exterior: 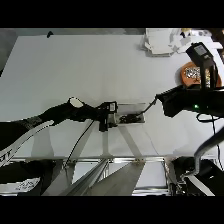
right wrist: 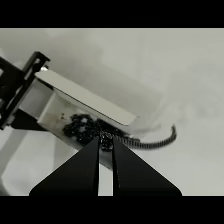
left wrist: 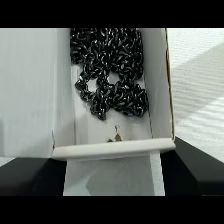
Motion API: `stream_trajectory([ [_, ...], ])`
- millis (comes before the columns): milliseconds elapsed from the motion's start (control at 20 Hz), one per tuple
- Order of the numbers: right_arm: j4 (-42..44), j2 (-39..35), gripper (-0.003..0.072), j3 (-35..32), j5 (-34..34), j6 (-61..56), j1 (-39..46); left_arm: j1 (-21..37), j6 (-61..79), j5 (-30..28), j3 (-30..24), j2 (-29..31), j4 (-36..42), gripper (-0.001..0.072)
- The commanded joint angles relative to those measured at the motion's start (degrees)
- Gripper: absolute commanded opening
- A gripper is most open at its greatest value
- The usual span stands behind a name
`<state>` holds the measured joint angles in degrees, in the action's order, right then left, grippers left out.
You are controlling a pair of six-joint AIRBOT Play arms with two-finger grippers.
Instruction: Fold the box and place the chain.
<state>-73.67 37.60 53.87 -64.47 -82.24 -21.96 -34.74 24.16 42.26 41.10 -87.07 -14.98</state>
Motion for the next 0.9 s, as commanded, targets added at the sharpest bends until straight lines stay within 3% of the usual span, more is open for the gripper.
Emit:
stream_trajectory([
  [0, 1.2, -3.1, 0.0018, 0.0, -0.1, 0.0, -0.6, 0.0, 0.0, 0.0, 0.0, 0.0, 0.0, 0.0254],
  [100, 4.1, -3.7, 0.0018, 0.0, 0.2, 0.7, -0.6, 0.0, 0.0, 0.0, 0.0, 0.0, 0.0, 0.0254],
  [350, 20.9, -3.6, 0.0018, 0.0, 4.8, 12.0, -0.6, 0.0, 0.0, 0.0, 0.0, 0.0, 0.0, 0.0254],
  [850, 21.4, 2.1, 0.0018, -1.7, 8.0, 13.9, -0.6, 0.0, 0.0, 0.0, 0.0, 0.0, 0.0, 0.0254],
])
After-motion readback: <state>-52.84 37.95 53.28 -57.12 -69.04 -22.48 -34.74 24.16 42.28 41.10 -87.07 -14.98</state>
